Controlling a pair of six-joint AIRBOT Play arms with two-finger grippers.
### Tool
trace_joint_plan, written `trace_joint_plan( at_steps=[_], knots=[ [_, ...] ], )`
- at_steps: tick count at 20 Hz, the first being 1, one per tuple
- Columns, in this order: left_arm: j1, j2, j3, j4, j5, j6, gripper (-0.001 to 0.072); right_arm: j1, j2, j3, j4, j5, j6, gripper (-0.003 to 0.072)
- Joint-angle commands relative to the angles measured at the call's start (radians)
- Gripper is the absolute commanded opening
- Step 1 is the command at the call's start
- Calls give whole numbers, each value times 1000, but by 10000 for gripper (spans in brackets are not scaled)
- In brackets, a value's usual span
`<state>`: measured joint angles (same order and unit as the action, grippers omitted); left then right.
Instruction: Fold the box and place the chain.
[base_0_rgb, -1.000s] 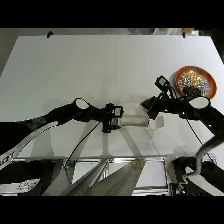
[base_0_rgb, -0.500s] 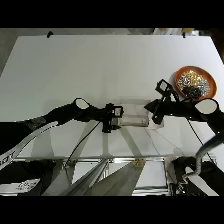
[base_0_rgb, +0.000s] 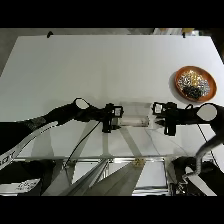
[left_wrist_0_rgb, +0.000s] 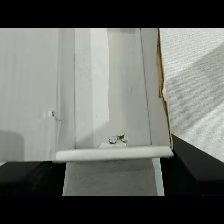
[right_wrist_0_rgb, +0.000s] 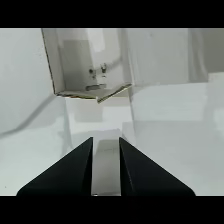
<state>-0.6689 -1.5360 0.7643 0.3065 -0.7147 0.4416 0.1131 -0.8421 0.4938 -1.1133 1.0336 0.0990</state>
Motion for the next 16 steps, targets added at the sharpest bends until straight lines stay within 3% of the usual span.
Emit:
trace_joint_plan(
  at_steps=[1, 4, 10, 12, 16],
  knots=[
    [0, 1, -1, 0, 0, 0, 150, 0, -27, -4, 0, -2, -60, 115],
    [0, 1, -1, 0, 0, 0, 150, 0, -45, -4, 27, -8, -109, 79],
    [0, 1, -1, 0, 0, 0, 150, 0, -67, -6, 56, -4, -142, 74],
    [0, 1, -1, 0, 0, 0, 150, 0, -68, -25, 126, -31, -142, 74],
    [0, 1, -1, 0, 0, 0, 150, 0, -68, -31, 79, -1, -141, 74]
  ],
)
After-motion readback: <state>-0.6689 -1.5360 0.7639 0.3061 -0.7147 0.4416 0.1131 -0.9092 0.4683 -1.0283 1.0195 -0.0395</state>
